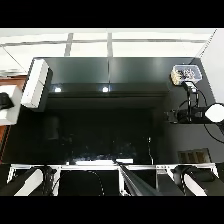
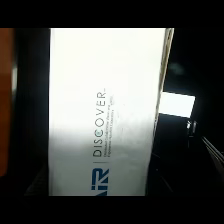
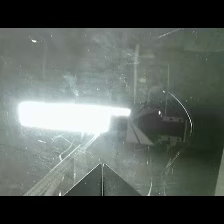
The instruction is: Fold the box and place the chain.
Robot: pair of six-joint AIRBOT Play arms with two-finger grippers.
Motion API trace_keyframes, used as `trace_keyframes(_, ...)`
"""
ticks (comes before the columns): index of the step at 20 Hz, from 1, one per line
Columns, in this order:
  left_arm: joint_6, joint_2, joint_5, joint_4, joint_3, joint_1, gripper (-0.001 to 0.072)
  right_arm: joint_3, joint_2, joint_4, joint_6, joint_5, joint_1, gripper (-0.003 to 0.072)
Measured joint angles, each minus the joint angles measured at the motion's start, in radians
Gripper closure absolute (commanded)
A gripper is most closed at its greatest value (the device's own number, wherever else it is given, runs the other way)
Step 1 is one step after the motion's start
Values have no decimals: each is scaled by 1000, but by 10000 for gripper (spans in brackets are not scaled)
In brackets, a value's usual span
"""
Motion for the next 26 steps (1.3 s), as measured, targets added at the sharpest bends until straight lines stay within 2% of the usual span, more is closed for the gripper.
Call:
trace_keyframes(3, 31, -24, 3, -13, -8, 130, 420, 0, 0, 1, 0, -11, 0, 669)
trace_keyframes(6, 133, -63, 18, -115, -40, 195, 419, 0, 0, 3, 0, -21, 0, 669)
trace_keyframes(10, 277, -112, 79, -163, -137, 218, 419, 0, 0, 4, 0, -24, 0, 669)
trace_keyframes(14, 377, -184, 161, -169, -190, 224, 420, 0, 0, 6, 0, -26, 0, 669)
trace_keyframes(26, 472, -290, 325, -184, -208, 225, 415, 0, 0, 35, 12, -26, 0, 669)
